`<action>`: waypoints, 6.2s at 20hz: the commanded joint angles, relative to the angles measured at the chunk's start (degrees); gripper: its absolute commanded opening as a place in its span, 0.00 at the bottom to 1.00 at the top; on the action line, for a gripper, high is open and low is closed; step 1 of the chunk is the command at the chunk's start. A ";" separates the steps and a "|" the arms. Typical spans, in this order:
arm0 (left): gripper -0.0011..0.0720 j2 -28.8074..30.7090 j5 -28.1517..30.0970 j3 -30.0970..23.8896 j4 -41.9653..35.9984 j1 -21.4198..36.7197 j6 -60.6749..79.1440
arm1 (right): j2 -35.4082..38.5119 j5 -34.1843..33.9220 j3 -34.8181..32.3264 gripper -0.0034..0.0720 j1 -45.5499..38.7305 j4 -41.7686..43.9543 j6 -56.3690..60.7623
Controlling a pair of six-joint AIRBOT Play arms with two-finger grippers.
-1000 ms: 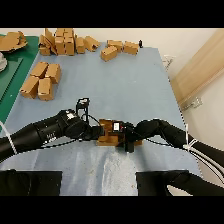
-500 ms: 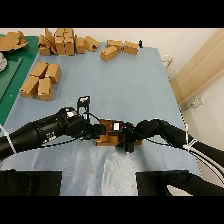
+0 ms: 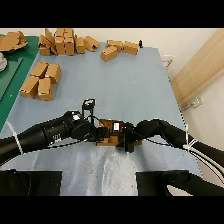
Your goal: Fold the box.
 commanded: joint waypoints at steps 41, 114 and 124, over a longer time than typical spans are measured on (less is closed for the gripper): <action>0.03 -19.47 -15.41 16.13 0.81 -0.17 7.82 | -0.02 0.00 -0.02 0.71 0.02 0.46 0.02; 0.97 -5.42 -6.14 -5.81 -37.88 29.57 133.09 | -0.02 0.02 -0.02 0.71 0.00 0.20 0.00; 0.97 2.12 -8.13 -15.54 -46.62 32.65 151.71 | -0.02 0.02 -0.02 0.71 0.00 0.20 0.00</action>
